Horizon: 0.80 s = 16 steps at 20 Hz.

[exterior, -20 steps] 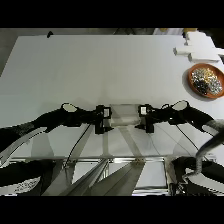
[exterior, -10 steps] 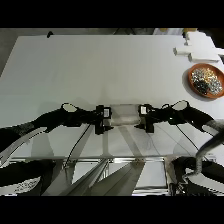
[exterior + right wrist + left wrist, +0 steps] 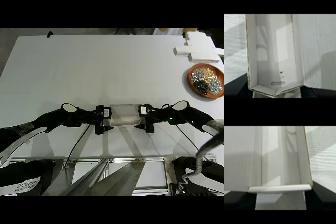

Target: Fold the box and place the chain.

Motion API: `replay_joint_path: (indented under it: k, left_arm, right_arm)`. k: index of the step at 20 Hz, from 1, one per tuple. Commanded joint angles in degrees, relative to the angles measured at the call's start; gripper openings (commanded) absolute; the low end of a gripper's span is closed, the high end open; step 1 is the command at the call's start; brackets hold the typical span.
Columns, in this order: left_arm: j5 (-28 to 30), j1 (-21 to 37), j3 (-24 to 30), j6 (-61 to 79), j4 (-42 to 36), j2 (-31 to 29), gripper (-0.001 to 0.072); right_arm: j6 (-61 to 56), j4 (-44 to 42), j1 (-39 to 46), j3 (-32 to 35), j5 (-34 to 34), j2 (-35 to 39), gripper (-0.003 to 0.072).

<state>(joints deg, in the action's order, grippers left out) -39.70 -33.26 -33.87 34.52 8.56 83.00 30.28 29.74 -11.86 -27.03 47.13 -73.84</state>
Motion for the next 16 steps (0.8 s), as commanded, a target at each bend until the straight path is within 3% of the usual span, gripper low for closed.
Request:
replay_joint_path:
  k: [1, 9, 10, 11, 12, 16]
  left_arm:
    - [-0.02, -0.04, 0.0, -0.02, 0.02, 0.0, 0.0209]
    - [-0.02, -0.04, 0.0, -0.02, 0.02, 0.0, 0.0209]
    - [-0.02, -0.04, 0.0, -0.02, 0.02, 0.0, 0.0209]
    - [-0.02, -0.04, 0.0, -0.02, 0.0, 0.0, 0.0209]
    - [-0.02, -0.04, 0.0, -0.02, 0.02, 0.0, 0.0209]
    - [0.0, -0.04, 0.0, -0.02, 0.02, 0.0, 0.0209]
  right_arm:
    - [0.0, -0.07, 0.02, 0.0, 0.11, 0.04, 0.0402]
    - [0.0, 0.04, 0.02, 0.0, 1.01, 0.04, 0.0406]
    - [0.0, -0.04, 0.02, 0.0, 0.81, 0.04, 0.0452]
    - [-0.39, 0.04, 0.09, 0.0, 0.59, 0.24, 0.0618]
    - [-2.56, 0.57, 0.09, 0.0, -0.04, 0.76, 0.0704]
    - [-17.22, 13.57, 0.09, 0.0, -1.46, 5.92, 0.07]
